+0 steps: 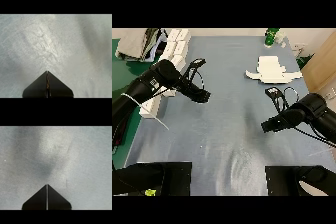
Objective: Fold the box.
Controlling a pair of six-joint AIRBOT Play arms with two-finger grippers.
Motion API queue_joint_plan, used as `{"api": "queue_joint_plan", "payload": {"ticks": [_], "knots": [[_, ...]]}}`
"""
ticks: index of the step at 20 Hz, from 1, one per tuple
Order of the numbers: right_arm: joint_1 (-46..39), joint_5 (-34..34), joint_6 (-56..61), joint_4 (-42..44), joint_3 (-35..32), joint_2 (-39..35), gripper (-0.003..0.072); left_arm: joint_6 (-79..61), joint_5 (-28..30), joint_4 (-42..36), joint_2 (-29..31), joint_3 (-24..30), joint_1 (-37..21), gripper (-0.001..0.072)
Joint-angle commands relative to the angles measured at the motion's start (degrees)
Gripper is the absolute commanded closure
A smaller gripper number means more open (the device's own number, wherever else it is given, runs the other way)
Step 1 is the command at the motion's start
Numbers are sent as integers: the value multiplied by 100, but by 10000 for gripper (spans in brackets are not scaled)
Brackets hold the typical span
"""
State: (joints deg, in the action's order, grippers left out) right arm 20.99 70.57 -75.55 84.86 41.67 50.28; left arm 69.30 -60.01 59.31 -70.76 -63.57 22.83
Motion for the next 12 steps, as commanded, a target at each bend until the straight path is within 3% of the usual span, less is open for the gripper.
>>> {"api": "queue_joint_plan", "payload": {"ticks": [1,7,9,12], "knots": [[4,-2,2,0,4,2,668,-2,0,0,-2,-7,0,697],[4,-42,4,24,4,2,668,-2,0,0,-2,-7,0,696],[4,-503,55,190,4,13,668,-2,0,0,-2,-7,0,696],[4,-887,533,1178,4,63,668,-2,0,0,-2,-7,0,696]]}}
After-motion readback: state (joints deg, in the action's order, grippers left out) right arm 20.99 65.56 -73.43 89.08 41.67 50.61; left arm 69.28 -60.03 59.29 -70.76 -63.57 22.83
